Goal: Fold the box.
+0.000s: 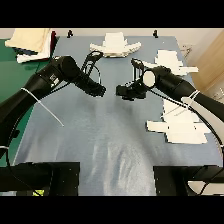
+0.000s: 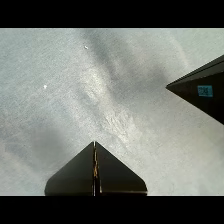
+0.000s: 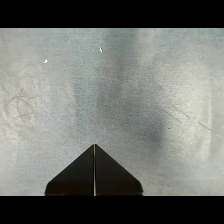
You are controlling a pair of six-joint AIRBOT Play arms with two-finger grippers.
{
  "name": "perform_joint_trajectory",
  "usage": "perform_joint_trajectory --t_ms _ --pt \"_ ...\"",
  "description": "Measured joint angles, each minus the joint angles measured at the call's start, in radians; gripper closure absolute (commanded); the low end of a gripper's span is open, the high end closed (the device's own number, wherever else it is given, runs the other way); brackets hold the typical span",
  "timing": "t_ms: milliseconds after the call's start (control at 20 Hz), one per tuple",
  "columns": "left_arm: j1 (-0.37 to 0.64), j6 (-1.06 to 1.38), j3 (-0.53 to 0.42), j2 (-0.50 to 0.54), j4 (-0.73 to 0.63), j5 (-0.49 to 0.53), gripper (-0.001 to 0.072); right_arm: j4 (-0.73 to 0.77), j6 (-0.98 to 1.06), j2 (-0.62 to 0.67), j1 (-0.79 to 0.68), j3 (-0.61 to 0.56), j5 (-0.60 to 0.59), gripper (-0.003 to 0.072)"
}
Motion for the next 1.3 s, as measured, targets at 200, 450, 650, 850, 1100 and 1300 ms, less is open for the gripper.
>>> perform_joint_trajectory --t_ms 200,450,650,850,1100,1300 --pt "0.0 0.0 0.0 -0.007 0.0 0.001 0.0693 0.0 0.0 -0.004 0.0 0.0 -0.001 0.0682" --pt "0.0 0.0 0.0 -0.012 0.0 0.003 0.0693 0.0 0.0 -0.006 0.0 0.0 -0.002 0.0682" --pt "0.0 0.0 0.0 -0.013 0.0 0.003 0.0693 0.0 0.0 -0.006 0.0 0.0 -0.002 0.0682" --pt "0.0 0.0 0.0 -0.013 0.0 0.019 0.0693 0.01 0.0 -0.008 0.0 0.0 -0.027 0.0682" --pt "0.0 0.0 0.0 -0.013 -0.008 0.068 0.0693 -0.117 -0.018 0.015 -0.058 0.07 0.093 0.0606" --pt "0.0 0.0 0.0 -0.013 -0.01 0.065 0.0596 -0.444 -0.074 0.08 -0.282 0.174 0.454 0.0303"
